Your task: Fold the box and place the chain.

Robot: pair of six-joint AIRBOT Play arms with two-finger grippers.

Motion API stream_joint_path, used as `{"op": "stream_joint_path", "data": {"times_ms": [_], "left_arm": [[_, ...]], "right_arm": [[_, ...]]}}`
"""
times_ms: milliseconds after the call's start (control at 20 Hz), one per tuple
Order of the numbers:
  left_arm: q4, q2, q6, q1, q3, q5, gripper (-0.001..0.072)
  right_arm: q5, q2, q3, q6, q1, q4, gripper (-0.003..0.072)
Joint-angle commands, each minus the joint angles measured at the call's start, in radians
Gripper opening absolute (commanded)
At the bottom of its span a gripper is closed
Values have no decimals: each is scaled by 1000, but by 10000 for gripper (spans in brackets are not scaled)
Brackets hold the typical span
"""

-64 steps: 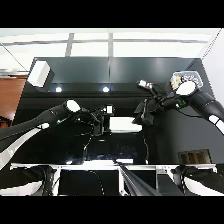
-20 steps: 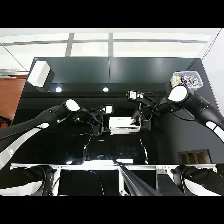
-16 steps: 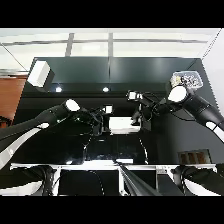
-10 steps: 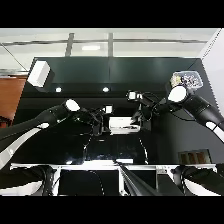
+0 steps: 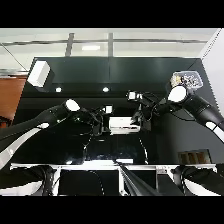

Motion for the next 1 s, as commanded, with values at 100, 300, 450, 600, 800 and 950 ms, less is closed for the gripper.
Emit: {"op": "stream_joint_path", "data": {"times_ms": [100,300,450,600,800,950], "left_arm": [[0,-1,0,0,0,0,332],[0,-1,0,0,0,0,332],[0,-1,0,0,0,0,332],[0,-1,0,0,0,0,332],[0,-1,0,0,0,0,332],[0,-1,0,0,0,0,333]], "right_arm": [[14,0,-1,0,0,-13,186],[13,0,-1,0,0,-18,204],[13,0,-1,0,0,-17,204],[16,0,-1,8,0,-17,205],[19,0,-1,28,0,-18,206],[19,0,-1,31,0,-18,205]]}}
